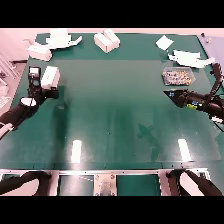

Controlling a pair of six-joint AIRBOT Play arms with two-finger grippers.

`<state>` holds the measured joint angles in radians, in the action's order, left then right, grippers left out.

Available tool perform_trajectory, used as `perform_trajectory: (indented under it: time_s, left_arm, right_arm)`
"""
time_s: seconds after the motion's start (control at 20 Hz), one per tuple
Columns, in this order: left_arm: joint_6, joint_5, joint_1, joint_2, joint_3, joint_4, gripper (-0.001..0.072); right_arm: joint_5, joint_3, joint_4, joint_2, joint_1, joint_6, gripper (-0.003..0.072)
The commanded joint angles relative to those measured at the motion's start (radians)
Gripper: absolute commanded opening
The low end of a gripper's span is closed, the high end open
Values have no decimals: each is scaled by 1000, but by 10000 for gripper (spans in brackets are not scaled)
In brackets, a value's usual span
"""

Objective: Fold the box and place the chain.

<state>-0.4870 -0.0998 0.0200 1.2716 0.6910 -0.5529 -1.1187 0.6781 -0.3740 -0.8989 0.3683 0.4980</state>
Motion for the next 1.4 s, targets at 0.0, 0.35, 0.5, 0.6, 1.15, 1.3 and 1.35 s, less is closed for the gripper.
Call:
perform_trajectory:
  time_s: [0.0, 0.35, 0.5, 0.6, 1.15, 1.3, 1.35]
  left_arm:
    - [-14, -72, -1, 45, -9, -51, 20]
    - [-532, -190, -1, 130, 21, -560, 21]
    - [-698, -199, -1, 150, 21, -730, 22]
    - [-698, -200, -1, 151, 21, -731, 23]
    - [-682, -135, -1, 151, 32, -731, 700]
    - [-655, -96, -1, 126, 31, -731, 699]
    - [-654, -78, -1, 97, 31, -731, 699]
  right_arm:
    - [-1, 0, 1, 1, -1, 0, 6]
    - [-8, 0, 1, 1, -1, 0, 7]
    - [-8, 0, 6, 1, -2, 0, 7]
    - [-8, 0, 19, 1, -2, 0, 7]
    - [-23, 0, 80, 1, -2, 0, 51]
    - [-26, 0, 79, 10, -1, -2, 49]
    - [-26, 0, 79, 25, -1, -5, 46]
